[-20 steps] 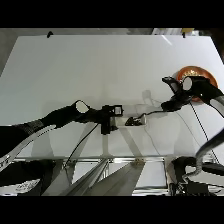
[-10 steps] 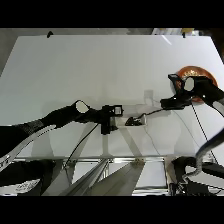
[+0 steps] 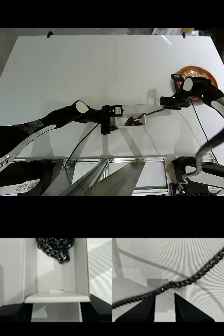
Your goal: Fold the box and place the chain.
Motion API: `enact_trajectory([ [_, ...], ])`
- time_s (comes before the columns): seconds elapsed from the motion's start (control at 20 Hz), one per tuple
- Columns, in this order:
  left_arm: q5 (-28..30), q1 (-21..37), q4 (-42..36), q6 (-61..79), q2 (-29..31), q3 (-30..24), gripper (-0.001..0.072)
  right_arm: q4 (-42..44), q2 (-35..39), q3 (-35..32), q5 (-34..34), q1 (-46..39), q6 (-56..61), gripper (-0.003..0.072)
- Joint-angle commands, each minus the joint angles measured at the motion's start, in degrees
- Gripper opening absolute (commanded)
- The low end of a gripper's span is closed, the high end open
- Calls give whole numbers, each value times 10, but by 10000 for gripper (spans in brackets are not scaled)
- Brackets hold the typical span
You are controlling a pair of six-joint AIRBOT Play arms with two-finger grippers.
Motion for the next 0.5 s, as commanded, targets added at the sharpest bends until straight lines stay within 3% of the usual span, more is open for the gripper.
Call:
enact_trajectory([
  [0.0, 0, 0, 0, 0, 0, 0, 271, -4, -4, 0, -13, 0, 9, 189],
  [0.25, 0, 0, 0, 0, 0, 0, 271, -7, -16, 0, -18, 0, 9, 166],
  [0.35, 0, 0, 0, 0, 0, 0, 271, -6, -16, 1, -17, 1, -10, 13],
  [0.45, 0, 0, 0, 0, 0, 0, 271, -9, -12, 1, -3, 1, -33, 12],
])
